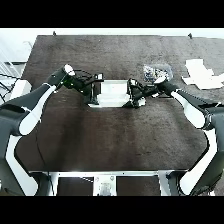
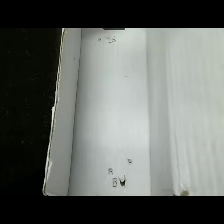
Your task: Fold the box and place the chain.
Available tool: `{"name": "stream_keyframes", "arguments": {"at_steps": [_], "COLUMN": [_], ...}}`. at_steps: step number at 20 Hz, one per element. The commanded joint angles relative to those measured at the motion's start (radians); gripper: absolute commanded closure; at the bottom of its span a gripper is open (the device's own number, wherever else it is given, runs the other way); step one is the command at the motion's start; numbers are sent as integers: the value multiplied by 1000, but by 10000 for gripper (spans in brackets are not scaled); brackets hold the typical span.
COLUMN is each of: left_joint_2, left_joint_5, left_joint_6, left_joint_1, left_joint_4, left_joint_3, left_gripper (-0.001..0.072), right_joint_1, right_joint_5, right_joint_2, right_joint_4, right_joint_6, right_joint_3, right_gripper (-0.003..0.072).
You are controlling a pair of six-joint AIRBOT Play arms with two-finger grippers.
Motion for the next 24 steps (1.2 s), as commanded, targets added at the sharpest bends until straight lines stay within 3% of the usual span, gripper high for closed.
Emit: {"name": "stream_keyframes", "arguments": {"at_steps": [1, 3, 10, 11, 12, 24], "left_joint_2": [0, 0, -10, -12, -12, -15], "left_joint_5": [2, 2, 0, 2, 4, 81], "left_joint_6": [0, 2, 23, 24, 26, 64], "left_joint_1": [-6, -6, -6, -6, -6, -71], "left_joint_4": [19, 16, -42, -42, -47, -68], "left_joint_3": [0, 0, 0, 0, 0, 0], "left_gripper": [124, 278, 283, 397, 462, 453], "right_joint_1": [0, 0, 0, 0, 0, 0], "right_joint_5": [0, 0, 0, 0, 0, 0], "right_joint_2": [-1, -1, -1, -1, -1, -1], "right_joint_4": [0, 0, 0, 0, 0, 0], "right_joint_6": [0, 0, 0, 0, 0, 0], "right_joint_3": [0, 0, 0, 0, 0, 0], "right_gripper": [102, 102, 102, 102, 102, 101]}}
